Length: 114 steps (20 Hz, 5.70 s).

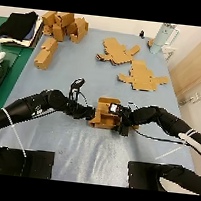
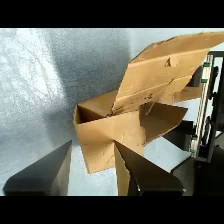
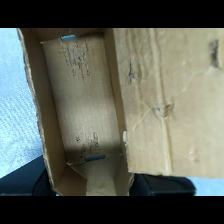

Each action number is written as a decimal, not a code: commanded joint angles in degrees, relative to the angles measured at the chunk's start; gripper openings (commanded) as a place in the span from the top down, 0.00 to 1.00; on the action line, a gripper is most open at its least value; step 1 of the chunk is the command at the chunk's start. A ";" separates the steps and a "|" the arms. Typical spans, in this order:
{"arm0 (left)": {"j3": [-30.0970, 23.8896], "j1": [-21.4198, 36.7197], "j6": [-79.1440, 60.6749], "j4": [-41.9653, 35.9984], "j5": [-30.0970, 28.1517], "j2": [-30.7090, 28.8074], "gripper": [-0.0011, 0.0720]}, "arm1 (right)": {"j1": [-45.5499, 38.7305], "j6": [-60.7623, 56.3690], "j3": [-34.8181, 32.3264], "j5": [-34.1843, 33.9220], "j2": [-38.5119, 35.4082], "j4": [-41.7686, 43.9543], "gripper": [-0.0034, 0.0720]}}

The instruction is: Fold the box.

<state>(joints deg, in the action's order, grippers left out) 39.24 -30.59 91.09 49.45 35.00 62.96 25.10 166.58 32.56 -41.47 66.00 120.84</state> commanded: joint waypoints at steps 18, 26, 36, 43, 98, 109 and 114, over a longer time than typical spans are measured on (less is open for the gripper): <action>7.76 -5.35 6.78 9.11 5.05 7.74 0.25 | 0.00 -0.02 -0.02 0.00 0.02 0.00 0.28; 19.89 -10.60 20.87 24.83 19.15 16.50 0.25 | 0.00 0.00 0.00 0.02 0.02 0.00 0.28; 32.50 -13.88 30.49 30.45 27.21 26.45 0.25 | 0.00 -0.02 -0.02 0.02 0.02 0.00 0.28; 34.77 -15.87 38.32 33.35 29.94 31.80 0.27 | 0.00 0.00 -0.02 0.02 0.02 0.00 0.28; 36.44 -11.04 32.81 28.94 32.94 31.21 0.34 | 0.00 0.00 -0.02 0.02 0.02 0.00 0.28; 41.03 4.35 17.46 0.42 43.01 31.21 0.34 | 0.00 0.00 -0.02 0.00 0.02 0.00 0.28; 42.58 12.50 9.44 -3.54 47.60 31.21 0.34 | 0.00 0.00 -0.02 0.00 0.02 0.00 0.28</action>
<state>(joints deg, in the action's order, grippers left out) 80.97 -22.63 107.11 50.48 79.46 94.21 25.10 166.58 32.58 -41.47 66.02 120.81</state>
